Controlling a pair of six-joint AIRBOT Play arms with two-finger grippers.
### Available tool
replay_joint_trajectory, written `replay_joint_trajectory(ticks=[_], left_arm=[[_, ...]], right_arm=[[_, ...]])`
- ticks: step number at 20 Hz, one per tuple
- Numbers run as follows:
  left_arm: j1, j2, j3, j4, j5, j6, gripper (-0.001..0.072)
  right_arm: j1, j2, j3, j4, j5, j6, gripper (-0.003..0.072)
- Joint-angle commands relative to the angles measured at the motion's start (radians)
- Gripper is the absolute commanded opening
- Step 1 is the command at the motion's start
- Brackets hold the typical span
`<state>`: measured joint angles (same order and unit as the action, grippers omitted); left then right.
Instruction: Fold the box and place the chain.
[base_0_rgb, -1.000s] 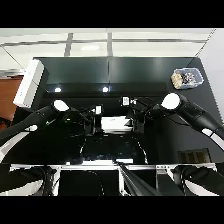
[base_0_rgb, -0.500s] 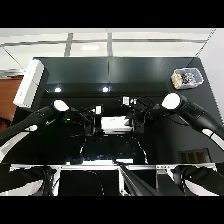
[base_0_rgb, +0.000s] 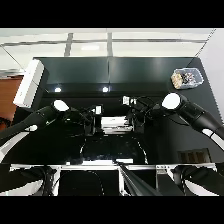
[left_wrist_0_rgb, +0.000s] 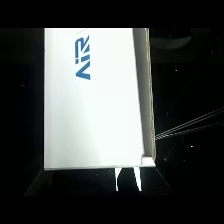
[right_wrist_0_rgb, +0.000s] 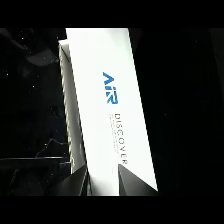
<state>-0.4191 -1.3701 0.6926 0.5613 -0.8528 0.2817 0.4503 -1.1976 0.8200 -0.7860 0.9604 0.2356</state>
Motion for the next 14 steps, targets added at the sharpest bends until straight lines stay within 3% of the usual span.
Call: replay_joint_trajectory(ticks=[1,14], left_arm=[[-0.001,0.0,0.001,0.0,0.001,0.0,0.0389],[-0.001,0.0,0.001,0.0,0.001,0.0,0.0389]], right_arm=[[0.0,0.001,0.0,-0.02,0.03,0.001,0.0193],[0.001,-0.003,-0.014,-0.029,0.03,0.029,0.0213]])
